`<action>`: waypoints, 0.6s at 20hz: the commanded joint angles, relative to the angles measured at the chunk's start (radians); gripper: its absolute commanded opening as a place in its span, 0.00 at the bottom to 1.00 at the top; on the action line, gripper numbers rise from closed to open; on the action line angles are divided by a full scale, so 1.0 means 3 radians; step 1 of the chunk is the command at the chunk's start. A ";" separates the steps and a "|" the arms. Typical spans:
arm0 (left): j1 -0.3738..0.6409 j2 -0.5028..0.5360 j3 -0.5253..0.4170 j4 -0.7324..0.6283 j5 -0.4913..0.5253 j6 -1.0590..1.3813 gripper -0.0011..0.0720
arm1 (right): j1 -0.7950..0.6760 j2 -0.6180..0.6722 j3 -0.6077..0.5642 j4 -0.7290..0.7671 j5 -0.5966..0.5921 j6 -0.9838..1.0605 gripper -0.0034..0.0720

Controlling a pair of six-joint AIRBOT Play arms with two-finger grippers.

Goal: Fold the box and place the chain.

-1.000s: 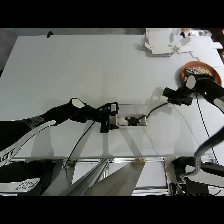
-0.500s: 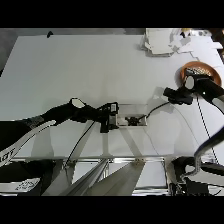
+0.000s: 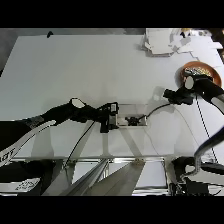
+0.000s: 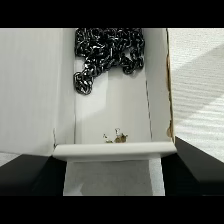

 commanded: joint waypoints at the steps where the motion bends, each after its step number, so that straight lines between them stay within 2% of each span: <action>1: 0.0000 0.0000 -0.0001 0.0000 0.0000 0.0001 0.22 | -0.0001 0.0381 0.0009 -0.0100 0.0027 -0.0512 0.06; 6: -0.0001 0.0000 -0.0001 -0.0001 -0.0001 0.0001 0.22 | 0.0003 0.1587 0.0009 -0.0008 0.0112 -0.1053 0.06; 12: 0.0000 0.0000 -0.0001 0.0000 0.0000 0.0001 0.22 | 0.0003 0.3052 0.0112 0.0623 -0.0042 -0.1520 0.07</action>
